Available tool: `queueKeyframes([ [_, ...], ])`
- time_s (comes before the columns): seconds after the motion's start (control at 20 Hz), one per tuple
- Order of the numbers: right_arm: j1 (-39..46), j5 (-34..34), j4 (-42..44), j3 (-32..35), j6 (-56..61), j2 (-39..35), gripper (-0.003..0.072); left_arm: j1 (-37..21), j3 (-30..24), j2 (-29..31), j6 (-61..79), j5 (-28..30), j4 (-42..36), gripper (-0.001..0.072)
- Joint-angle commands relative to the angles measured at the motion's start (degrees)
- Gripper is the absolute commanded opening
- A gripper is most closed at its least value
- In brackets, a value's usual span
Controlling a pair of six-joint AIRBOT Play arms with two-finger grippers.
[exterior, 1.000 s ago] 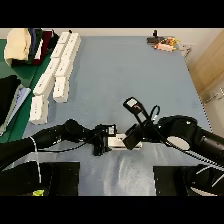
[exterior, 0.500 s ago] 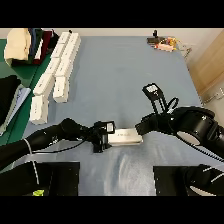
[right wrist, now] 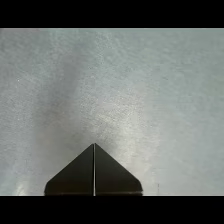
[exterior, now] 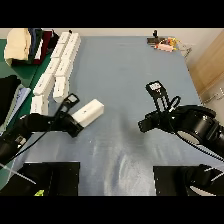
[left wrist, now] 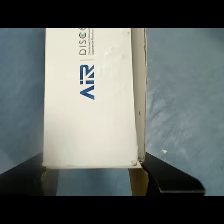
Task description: Fold the box.
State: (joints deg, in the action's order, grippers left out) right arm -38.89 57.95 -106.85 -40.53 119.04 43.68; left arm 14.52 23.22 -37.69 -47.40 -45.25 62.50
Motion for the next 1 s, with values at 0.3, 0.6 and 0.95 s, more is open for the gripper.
queueKeyframes([
  [0.3,0.0,-0.1,-1.6,0.1,0.1,-0.1,0.0006,-24.7,-4.4,13.6,-21.2,-11.0,13.4,0.0518],
  [0.6,0.0,-1.3,-1.6,0.1,0.0,-0.1,0.0006,-27.7,-6.9,8.3,-20.8,5.5,12.3,0.0518],
  [0.95,0.0,-2.5,-1.6,0.1,0.1,0.0,0.0006,-27.7,-6.9,-3.2,-12.1,13.6,3.0,0.0518],
])
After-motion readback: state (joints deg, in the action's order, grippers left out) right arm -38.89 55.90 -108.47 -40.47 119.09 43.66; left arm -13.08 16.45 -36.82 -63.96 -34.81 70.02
